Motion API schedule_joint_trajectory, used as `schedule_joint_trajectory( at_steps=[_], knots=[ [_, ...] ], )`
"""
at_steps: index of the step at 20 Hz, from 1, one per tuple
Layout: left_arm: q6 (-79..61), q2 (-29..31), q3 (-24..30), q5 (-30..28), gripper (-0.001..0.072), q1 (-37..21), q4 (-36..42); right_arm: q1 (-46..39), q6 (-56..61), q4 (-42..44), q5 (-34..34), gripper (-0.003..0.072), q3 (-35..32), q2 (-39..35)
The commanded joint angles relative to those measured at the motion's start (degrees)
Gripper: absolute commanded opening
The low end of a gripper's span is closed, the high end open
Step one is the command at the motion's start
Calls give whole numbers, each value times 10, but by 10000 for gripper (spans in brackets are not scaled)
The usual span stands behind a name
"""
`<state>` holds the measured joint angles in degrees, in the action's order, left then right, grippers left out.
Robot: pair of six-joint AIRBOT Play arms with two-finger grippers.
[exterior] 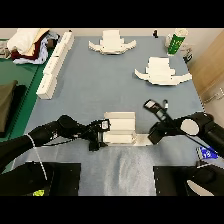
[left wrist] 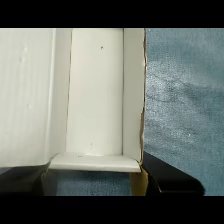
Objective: Fold the box.
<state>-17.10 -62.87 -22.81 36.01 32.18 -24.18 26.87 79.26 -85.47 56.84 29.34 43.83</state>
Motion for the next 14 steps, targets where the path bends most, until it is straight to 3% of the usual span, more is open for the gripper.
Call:
schedule_joint_trajectory(
  at_steps=[1,4,9,14],
  knots=[
    [0,0,0,0,413,0,0,-82,325,-172,85,-2,6,-12],
    [0,0,0,0,413,0,0,-162,282,-75,78,-2,3,22],
    [0,0,0,0,413,0,0,-175,54,203,-20,-2,-41,89],
    [0,0,0,0,414,0,0,-175,-93,390,17,-2,-48,93]
  ],
)
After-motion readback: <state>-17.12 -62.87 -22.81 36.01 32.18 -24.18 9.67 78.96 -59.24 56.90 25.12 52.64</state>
